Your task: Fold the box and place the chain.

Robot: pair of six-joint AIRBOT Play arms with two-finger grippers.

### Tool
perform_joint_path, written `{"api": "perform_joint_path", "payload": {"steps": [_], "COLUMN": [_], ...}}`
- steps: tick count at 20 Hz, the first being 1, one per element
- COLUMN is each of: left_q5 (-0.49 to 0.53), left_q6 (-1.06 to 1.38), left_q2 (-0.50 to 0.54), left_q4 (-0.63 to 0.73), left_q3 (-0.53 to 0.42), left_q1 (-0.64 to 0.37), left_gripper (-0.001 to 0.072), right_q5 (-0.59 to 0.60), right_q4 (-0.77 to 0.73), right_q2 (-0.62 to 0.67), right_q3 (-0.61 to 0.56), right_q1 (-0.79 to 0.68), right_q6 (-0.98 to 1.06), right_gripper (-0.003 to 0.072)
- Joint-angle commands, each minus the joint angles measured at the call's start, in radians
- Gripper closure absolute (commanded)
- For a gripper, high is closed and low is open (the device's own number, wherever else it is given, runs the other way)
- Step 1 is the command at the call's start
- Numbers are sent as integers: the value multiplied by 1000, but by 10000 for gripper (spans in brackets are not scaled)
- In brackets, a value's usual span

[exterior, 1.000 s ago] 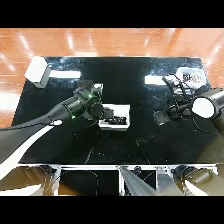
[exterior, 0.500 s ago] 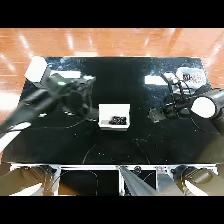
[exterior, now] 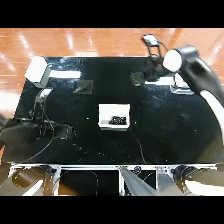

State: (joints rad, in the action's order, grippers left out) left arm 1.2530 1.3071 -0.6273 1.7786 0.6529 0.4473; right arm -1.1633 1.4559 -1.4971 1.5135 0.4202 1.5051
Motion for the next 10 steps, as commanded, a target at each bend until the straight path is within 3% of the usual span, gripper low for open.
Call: {"api": "perform_joint_path", "payload": {"steps": [1,10], "left_q5": [-59,-215], "left_q6": [11,29], "left_q2": [59,55], "left_q4": [60,89], "left_q3": [-81,-81], "left_q1": [-10,-10], "left_gripper": [180,180], "right_q5": [-240,-518], "right_q4": [-285,-454], "right_q2": [-242,-270], "right_q3": [236,235], "right_q1": [-1,6], "right_q6": [-378,-509], "right_gripper": [-16,-15]}}
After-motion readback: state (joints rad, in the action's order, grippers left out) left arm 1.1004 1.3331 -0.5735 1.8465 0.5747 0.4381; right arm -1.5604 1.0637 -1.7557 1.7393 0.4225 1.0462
